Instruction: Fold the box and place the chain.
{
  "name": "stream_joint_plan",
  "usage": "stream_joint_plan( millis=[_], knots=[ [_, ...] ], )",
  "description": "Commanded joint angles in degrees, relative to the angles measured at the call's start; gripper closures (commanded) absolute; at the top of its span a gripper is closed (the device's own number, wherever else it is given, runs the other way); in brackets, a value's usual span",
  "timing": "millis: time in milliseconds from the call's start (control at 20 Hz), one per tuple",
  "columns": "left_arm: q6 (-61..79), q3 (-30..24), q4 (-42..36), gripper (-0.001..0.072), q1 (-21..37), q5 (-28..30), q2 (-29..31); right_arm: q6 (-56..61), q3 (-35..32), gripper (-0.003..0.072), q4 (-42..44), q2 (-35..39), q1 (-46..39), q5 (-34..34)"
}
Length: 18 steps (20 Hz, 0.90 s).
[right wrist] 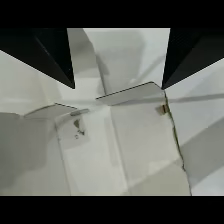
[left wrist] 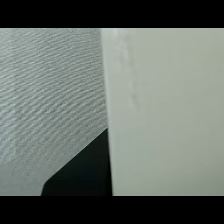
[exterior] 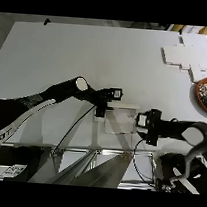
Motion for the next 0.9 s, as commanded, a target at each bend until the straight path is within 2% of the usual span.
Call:
stream_joint_plan(
  millis=[0, 200, 500, 850],
  knots=[
    [0.02, -0.02, -0.09, 0.0699, -0.02, 0.04, 0.0, -4.85, -6.36, 0.0009, -1.7, 1.33, 5.88, -10.34],
    [0.02, -0.02, -0.09, 0.0699, -0.02, 0.02, 0.0, -4.81, -9.03, -0.0002, -1.64, 1.14, 11.89, -15.28],
    [0.0, -0.02, -0.11, 0.0699, -0.02, 0.02, 0.0, -4.81, -9.84, -0.0001, -1.64, -0.26, 12.55, -23.54],
    [0.02, -0.02, -0.11, 0.0699, -0.02, 0.02, 0.0, -4.87, -8.13, 0.0004, -1.2, -0.26, 12.55, -22.58]
  ],
)
